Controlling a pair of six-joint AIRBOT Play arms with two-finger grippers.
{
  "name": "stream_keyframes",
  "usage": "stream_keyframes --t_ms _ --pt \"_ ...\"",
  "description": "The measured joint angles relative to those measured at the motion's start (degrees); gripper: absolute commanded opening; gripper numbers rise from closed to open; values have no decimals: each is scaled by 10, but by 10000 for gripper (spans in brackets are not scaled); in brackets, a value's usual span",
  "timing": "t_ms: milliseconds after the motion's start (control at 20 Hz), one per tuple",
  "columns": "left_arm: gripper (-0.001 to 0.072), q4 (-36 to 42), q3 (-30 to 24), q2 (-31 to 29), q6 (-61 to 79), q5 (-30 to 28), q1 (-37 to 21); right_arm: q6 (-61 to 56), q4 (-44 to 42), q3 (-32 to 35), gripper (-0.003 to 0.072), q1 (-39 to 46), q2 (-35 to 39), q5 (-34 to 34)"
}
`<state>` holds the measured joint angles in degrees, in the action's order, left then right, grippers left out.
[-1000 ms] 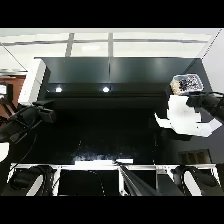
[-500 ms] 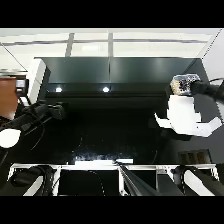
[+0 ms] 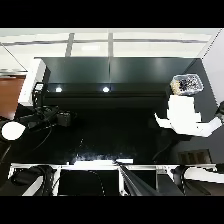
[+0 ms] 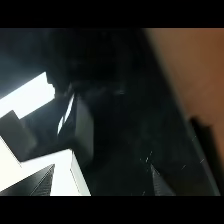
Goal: Fold the box and place the chain.
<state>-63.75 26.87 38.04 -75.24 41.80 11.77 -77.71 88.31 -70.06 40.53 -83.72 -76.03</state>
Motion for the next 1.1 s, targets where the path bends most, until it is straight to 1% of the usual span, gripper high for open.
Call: stream_keyframes --t_ms 50,100,150,250,300,350,400,600,750,850,950,1100 --pt "718 1 0 0 0 5 0 17 -10 6 720 14 -4 -12" --pt "718 2 0 1 0 7 0 36 -20 12 658 25 -7 -19" --pt "718 3 0 1 0 7 0 58 -35 18 512 35 -9 -24" --pt "718 4 0 2 0 9 0 100 -67 27 263 45 -11 -32" --pt "718 6 0 2 0 9 0 118 -80 29 227 49 -12 -34" --pt "718 8 0 2 0 9 0 136 -91 31 80 51 -13 -35" --pt "718 9 0 2 0 9 0 152 -105 32 12 53 -13 -37" --pt "718 11 0 3 0 7 0 200 -152 37 12 56 -4 -50" --pt "718 12 0 3 0 -5 0 222 -196 63 12 57 33 -47" --pt "718 12 0 3 0 -12 0 237 -243 107 12 53 72 -33" --pt "717 12 0 4 0 -19 0 251 -303 167 11 38 114 -15" --pt "716 14 0 7 0 -24 0 286 -409 275 12 -6 195 22"
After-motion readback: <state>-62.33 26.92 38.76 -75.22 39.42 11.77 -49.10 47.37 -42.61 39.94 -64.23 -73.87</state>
